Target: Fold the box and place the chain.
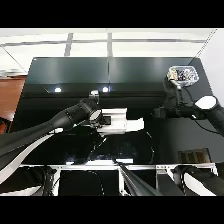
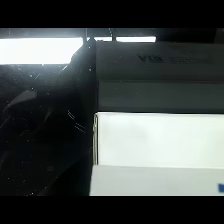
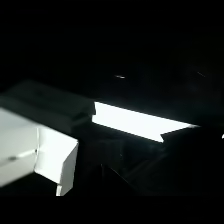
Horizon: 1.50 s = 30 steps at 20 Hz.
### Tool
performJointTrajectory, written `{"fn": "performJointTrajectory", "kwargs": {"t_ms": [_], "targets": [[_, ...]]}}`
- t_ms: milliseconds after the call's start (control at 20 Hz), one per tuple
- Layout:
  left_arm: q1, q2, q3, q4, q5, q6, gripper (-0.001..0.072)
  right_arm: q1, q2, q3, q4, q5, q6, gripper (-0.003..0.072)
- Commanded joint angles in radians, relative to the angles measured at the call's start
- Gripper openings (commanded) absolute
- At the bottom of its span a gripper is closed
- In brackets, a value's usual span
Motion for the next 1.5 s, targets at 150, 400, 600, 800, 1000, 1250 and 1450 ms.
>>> {"fn": "performJointTrajectory", "kwargs": {"t_ms": [150, 400, 600, 800, 1000, 1250, 1450], "targets": [[0.001, 0.000, 0.000, 0.001, -0.006, 0.001, 0.0028, 0.002, -0.222, -0.071, 0.145, 0.044, 0.128, 0.0020], [0.001, 0.000, 0.000, 0.001, -0.007, 0.001, 0.0028, 0.195, -0.287, -0.031, 0.201, 0.072, 0.011, 0.0020], [0.001, 0.000, 0.000, 0.000, -0.006, 0.001, 0.0028, 0.203, -0.287, 0.077, 0.197, 0.190, 0.000, 0.0463], [0.001, 0.000, 0.000, 0.000, -0.006, 0.001, 0.0029, 0.211, -0.287, 0.154, 0.207, 0.251, 0.002, 0.0523], [0.001, 0.000, 0.000, 0.000, -0.006, 0.000, 0.0028, 0.269, -0.287, 0.160, 0.208, 0.239, 0.005, 0.0464], [0.001, 0.000, 0.000, 0.000, -0.004, 0.001, 0.0028, 0.348, -0.287, 0.217, 0.127, 0.175, 0.099, 0.0337], [0.001, 0.000, 0.000, 0.000, -0.004, 0.000, 0.0028, 0.433, -0.287, 0.268, -0.024, 0.124, 0.270, 0.0337]]}}
